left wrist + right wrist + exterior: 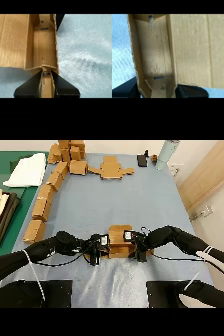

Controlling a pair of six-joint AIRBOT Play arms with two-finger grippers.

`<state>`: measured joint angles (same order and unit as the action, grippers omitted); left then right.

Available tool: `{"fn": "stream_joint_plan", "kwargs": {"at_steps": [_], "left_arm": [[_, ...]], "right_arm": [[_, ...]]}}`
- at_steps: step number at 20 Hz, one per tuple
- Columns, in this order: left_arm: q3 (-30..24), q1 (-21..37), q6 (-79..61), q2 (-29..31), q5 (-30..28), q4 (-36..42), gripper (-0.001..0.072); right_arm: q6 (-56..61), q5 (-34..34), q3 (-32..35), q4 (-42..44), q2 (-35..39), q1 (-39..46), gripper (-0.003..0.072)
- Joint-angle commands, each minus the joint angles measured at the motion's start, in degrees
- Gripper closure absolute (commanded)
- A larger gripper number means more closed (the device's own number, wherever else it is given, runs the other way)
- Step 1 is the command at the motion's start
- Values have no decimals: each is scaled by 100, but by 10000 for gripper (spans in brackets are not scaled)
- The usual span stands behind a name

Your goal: Fold the box.

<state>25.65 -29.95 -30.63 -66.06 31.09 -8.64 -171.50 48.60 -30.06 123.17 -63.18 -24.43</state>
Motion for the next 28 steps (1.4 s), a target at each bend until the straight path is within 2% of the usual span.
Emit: {"fn": "stream_joint_plan", "kwargs": {"at_steps": [1,4,5,6,7,8,15,16,17,18,21,23,25,28], "left_arm": [[42,-52,-7,-52,-48,114,544],[39,-81,-221,-52,94,160,536],[39,-81,-286,-52,107,166,490],[37,-79,-286,-55,101,166,275],[37,-79,-284,-66,105,170,135],[35,-81,-284,-76,114,184,106],[37,-79,-295,-101,186,162,108],[37,-79,-249,-96,146,157,172],[39,-76,-129,-92,11,151,445],[39,-76,-57,-52,-219,74,683],[37,-66,793,354,-752,-151,696],[35,-63,1705,859,-909,-658,696],[20,-26,3346,1447,-837,-1676,696],[-17,291,6540,2146,-258,-4188,696]], "right_arm": [[2,-7,2,2,4,-4,190],[2,-7,2,4,2,-4,190],[2,-7,2,4,2,-4,190],[2,-7,2,4,4,-4,190],[2,-7,2,2,4,-4,190],[2,-7,2,2,4,-4,189],[2,-7,2,4,2,-4,190],[2,-7,2,4,2,-4,189],[2,-7,2,4,4,-4,189],[2,-7,2,2,4,-4,190],[2,-7,2,4,4,-4,190],[2,-7,2,4,4,-4,190],[2,-7,2,4,4,-4,189],[2,-7,2,4,2,-4,189]]}}
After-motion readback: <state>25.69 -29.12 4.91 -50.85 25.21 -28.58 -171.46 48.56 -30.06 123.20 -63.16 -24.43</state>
